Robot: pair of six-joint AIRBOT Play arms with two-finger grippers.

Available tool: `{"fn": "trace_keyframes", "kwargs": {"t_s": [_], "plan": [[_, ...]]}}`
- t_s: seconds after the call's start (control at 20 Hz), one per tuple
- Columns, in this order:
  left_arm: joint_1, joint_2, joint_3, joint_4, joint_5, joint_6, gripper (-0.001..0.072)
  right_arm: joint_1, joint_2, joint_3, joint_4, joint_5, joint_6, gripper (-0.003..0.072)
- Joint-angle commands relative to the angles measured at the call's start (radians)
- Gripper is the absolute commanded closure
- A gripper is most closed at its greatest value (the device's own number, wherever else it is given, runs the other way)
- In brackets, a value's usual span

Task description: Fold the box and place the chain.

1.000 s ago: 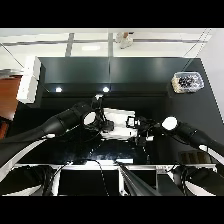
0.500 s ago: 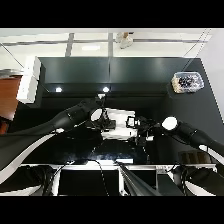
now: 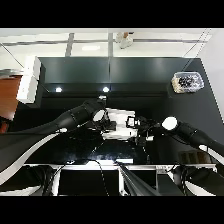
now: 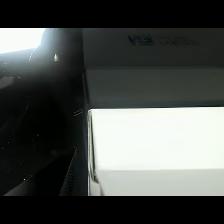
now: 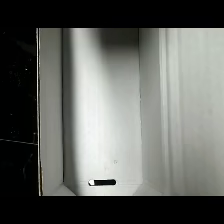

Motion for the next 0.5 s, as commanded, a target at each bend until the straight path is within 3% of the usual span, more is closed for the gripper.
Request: {"fn": "trace_keyframes", "kwargs": {"t_s": [0.0, 0.45], "plan": [[-0.001, -0.002, 0.001, 0.0, 0.009, -0.001, 0.0375, 0.001, 0.0, 0.0, 0.0, 0.0, 0.0, 0.0354], [-0.001, -0.016, 0.001, -0.001, 0.002, -0.001, 0.0375, 0.001, 0.0, 0.0, -0.003, 0.0, -0.001, 0.0354]]}}
